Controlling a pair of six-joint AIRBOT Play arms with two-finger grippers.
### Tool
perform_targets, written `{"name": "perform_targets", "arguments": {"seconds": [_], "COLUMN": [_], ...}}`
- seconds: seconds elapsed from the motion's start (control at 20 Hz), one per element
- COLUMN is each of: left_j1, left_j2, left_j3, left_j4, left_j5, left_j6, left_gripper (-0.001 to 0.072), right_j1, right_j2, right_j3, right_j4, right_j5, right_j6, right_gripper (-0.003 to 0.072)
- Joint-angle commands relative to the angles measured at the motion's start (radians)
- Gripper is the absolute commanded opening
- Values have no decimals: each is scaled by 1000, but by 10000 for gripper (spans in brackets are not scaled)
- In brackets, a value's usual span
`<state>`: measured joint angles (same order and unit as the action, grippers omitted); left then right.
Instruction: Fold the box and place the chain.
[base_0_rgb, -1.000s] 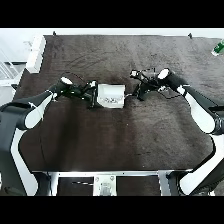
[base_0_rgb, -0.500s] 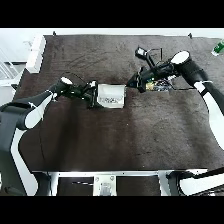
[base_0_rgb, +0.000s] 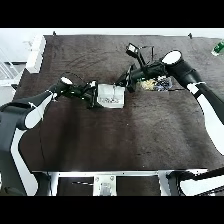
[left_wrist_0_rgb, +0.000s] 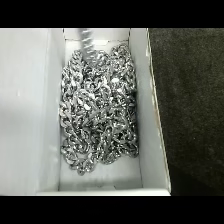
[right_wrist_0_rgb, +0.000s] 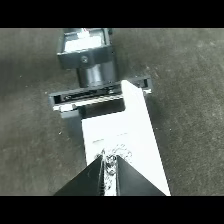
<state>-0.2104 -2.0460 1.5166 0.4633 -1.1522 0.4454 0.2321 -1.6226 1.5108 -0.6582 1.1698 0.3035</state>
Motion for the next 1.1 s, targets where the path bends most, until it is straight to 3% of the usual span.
{"name": "perform_targets", "arguments": {"seconds": [0.0,0.05,0.25,0.35,0.45,0.6,0.75,1.05], "left_j1": [0,0,0,0,0,0,0,0], "left_j2": [0,0,0,0,0,0,0,0], "left_j3": [0,0,0,0,0,0,0,0], "left_j4": [0,0,0,0,0,0,0,0], "left_j5": [0,0,0,0,0,0,0,0], "left_j6": [0,0,0,0,0,0,0,0], "left_gripper": [408,409,408,409,408,408,409,408], "right_j1": [8,8,8,8,2,-61,-149,-121], "right_j2": [-28,-32,-33,-33,-28,-27,-41,-116], "right_j3": [0,0,0,1,1,-3,-12,-12], "right_j4": [3,3,4,11,19,68,256,253], "right_j5": [-45,-55,-63,-63,-51,-84,-160,-129], "right_j6": [-1,-1,-1,-1,21,92,123,132], "right_gripper": [241,355,364,342,77,80,80,70]}}
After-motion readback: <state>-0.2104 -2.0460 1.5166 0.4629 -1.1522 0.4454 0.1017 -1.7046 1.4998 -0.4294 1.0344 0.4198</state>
